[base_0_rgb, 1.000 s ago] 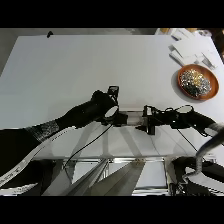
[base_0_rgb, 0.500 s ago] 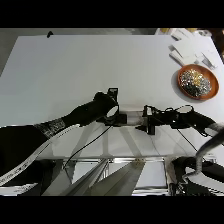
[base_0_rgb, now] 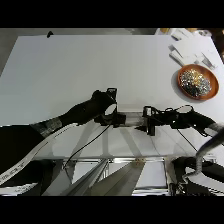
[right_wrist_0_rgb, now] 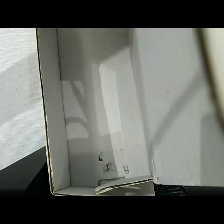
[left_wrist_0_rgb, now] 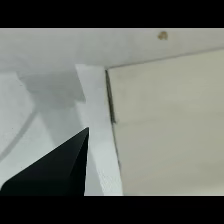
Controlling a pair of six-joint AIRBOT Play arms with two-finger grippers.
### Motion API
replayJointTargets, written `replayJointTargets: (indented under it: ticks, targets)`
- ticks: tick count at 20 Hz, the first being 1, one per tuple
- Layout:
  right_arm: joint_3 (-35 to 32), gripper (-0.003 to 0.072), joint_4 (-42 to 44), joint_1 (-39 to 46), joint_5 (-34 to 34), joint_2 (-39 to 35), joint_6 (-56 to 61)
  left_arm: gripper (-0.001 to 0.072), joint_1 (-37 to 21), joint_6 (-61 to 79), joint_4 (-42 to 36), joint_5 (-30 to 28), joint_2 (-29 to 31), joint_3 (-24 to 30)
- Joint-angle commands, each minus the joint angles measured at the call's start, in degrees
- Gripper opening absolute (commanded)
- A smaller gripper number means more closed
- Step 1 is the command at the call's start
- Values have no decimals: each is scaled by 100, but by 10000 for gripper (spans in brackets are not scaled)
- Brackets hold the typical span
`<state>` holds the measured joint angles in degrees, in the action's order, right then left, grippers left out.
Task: Fold the box and place the chain.
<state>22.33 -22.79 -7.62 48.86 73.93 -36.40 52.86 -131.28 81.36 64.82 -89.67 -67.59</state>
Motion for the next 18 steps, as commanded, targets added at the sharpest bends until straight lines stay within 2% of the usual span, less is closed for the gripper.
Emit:
replayJointTargets:
  ticks: [1, 5, 6, 7, 9, 12, 14, 15, 16, 18]
  targets:
    - [4, 458, 11, 0, 2, -2, 13, 352, -262, 1211, -87, 367, 483, -4]
    - [4, 458, 13, 0, 2, -2, 13, 356, -922, 2640, -341, 1158, 1384, -2]
    - [4, 458, 13, 0, 2, -2, 13, 495, -1134, 3248, -330, 1381, 1635, 11]
    - [4, 458, 11, 0, 0, -2, 13, 698, -1340, 3901, -334, 1499, 1899, 87]
    - [4, 458, 11, 0, 2, 0, 13, 698, -1803, 5447, -522, 1388, 2382, 470]
    - [4, 458, 11, 0, 0, -2, 13, 698, -2555, 8686, -1482, 721, 2780, 1506]
    - [4, 458, 11, 0, 0, -2, 13, 697, -2903, 10640, -2312, -334, 2798, 2310]
    - [4, 458, 11, 0, 2, -2, 13, 696, -3005, 11503, -2907, -979, 2719, 2680]
    - [4, 458, 11, 0, 0, -2, 13, 696, -3049, 12286, -3407, -1388, 2583, 2922]
    - [4, 458, 13, 0, 2, -2, 13, 697, -3032, 13665, -3980, -1473, 2070, 3045]
